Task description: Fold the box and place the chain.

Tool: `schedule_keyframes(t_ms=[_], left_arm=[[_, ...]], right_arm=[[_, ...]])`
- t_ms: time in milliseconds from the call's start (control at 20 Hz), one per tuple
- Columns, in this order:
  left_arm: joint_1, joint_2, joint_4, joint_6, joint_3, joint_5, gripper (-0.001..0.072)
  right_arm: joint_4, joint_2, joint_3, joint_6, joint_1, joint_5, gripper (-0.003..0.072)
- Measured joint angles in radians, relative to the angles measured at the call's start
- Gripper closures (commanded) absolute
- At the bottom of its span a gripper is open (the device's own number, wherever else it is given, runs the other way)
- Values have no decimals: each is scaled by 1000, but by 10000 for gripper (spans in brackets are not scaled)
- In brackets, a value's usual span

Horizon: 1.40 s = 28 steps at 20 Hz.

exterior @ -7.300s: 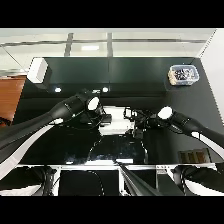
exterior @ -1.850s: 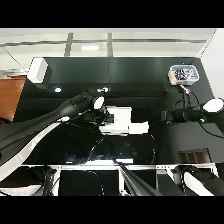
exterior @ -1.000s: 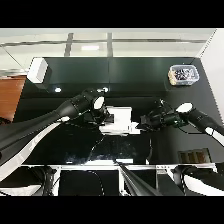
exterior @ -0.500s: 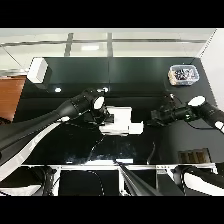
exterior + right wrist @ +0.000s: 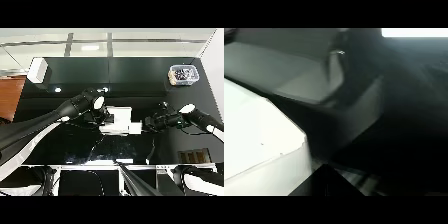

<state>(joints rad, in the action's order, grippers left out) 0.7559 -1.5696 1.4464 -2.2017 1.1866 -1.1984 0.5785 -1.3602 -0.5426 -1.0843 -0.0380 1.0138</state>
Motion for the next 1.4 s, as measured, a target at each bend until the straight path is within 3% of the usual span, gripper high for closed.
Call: schedule_keyframes(t_ms=[450,500,550,1050,1100,1150,1300,1350,1400], left_arm=[[0,0,-15,2,0,0,684],[0,0,-16,2,0,0,684],[0,0,-16,2,0,0,684],[0,0,-16,1,0,1,684],[0,0,-16,1,0,0,684],[0,0,-16,1,0,1,684],[0,0,-16,1,0,0,684],[0,0,-16,1,0,0,684],[0,0,-16,1,0,0,684]], right_arm=[[-84,-1,7,134,-45,-4,671],[-82,6,5,139,-45,5,556],[-90,15,0,143,-45,22,303],[-131,43,-109,156,-54,156,289],[-134,43,-113,156,-60,161,164],[-135,43,-115,153,-65,165,127],[-138,43,-119,149,-84,169,134],[-138,43,-122,148,-89,167,214],[-137,43,-124,143,-94,166,214]])
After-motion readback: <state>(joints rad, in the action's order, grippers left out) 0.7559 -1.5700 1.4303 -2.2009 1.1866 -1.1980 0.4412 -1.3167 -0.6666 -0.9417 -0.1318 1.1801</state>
